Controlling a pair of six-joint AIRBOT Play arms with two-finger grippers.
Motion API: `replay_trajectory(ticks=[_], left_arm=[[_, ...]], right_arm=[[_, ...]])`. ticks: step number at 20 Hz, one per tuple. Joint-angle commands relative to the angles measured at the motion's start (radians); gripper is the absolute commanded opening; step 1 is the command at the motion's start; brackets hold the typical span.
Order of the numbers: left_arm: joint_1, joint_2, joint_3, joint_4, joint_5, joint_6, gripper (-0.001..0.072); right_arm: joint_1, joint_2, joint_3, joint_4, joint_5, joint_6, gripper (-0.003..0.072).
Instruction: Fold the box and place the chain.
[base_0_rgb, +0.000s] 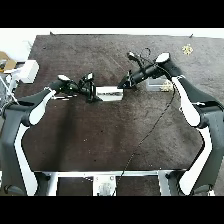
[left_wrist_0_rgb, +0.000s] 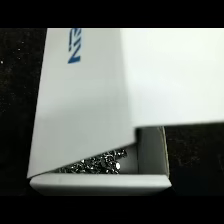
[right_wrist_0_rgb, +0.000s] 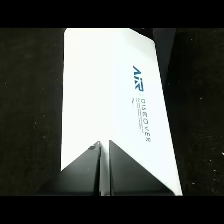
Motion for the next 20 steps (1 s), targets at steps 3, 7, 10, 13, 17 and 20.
replay_trajectory(ticks=[3,7,10,13,17,20], left_arm=[[0.0,0.0,0.0,0.0,-0.001,0.0,0.0341],[0.0,0.0,0.0,0.0,-0.001,0.0,0.0341],[0.0,0.0,0.0,0.0,-0.002,0.0,0.0341],[0.0,0.0,0.0,0.0,-0.001,0.0,0.0341],[0.0,0.0,0.0,0.0,0.0,0.0,0.0341],[0.0,0.0,0.0,0.0,0.0,0.0,0.0341]], right_arm=[[0.032,0.095,-0.196,0.054,-0.138,-0.14,0.0076],[0.044,0.197,-0.344,0.145,-0.298,-0.262,0.0325],[0.045,0.173,-0.35,0.166,-0.324,-0.294,0.0393],[0.047,0.147,-0.35,0.173,-0.325,-0.288,0.0446],[0.066,0.137,-0.35,0.168,-0.328,-0.327,0.0448],[0.091,0.137,-0.35,0.142,-0.375,-0.35,0.0585]])
